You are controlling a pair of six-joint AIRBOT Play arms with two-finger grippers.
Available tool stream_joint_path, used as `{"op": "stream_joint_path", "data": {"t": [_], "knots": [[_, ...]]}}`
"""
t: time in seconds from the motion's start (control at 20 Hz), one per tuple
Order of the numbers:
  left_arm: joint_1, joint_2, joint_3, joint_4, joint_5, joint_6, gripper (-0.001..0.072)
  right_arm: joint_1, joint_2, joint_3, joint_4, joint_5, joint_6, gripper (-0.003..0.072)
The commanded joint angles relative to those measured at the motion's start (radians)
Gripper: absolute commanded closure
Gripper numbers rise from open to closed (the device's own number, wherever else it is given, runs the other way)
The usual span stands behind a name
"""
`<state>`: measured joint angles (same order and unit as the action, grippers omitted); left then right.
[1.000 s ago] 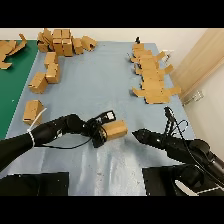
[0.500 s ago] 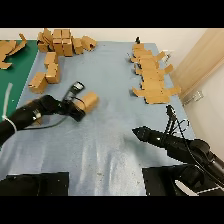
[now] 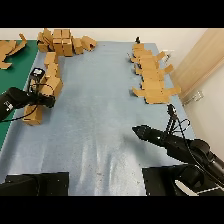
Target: Fold the box.
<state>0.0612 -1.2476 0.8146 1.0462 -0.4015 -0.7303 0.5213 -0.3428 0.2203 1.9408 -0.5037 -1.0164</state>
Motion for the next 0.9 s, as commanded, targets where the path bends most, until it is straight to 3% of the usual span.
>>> {"op": "stream_joint_path", "data": {"t": [0.0,0.4,0.85], "knots": [[0.026,-0.026,0.013,0.005,0.071,-0.003,0.0192,0.000,0.001,0.001,0.000,0.019,0.000,0.0685],[0.026,-0.190,0.180,0.006,-0.047,-0.056,0.0192,0.000,0.001,0.001,0.000,0.026,0.000,0.0685],[0.038,-0.216,0.186,0.080,-0.048,-0.059,0.0192,0.000,0.001,0.001,0.000,0.032,0.000,0.0685]]}}
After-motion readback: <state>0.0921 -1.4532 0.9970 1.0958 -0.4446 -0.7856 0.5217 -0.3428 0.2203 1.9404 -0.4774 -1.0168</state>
